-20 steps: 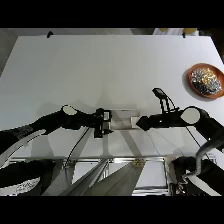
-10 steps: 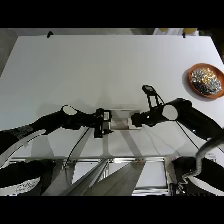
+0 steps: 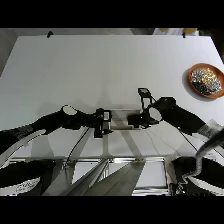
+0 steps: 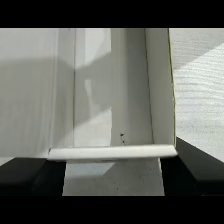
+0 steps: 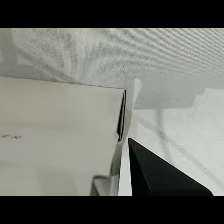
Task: Fold the box and place the chain.
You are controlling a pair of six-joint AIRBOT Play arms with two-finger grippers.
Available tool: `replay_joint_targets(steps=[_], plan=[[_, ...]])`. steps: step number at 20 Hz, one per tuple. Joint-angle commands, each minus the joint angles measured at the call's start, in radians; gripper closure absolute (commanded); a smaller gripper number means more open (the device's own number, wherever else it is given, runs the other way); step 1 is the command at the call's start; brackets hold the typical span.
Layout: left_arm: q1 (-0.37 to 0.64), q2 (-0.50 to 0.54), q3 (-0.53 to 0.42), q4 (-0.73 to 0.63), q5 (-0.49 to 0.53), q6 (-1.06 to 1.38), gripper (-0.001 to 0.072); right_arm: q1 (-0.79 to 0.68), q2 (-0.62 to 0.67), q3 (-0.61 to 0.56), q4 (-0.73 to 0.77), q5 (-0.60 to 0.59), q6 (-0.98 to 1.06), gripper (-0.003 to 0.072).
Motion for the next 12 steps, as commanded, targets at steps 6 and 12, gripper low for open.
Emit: replay_joint_targets(steps=[6,12], plan=[[0.001,0.000,0.000,0.000,0.000,0.000,0.0576,0.027,-0.055,0.026,-0.016,0.030,0.082,0.0539],[0.001,0.000,0.000,0.000,0.000,0.000,0.0576,0.027,-0.055,0.026,-0.021,0.036,0.078,0.0672]])
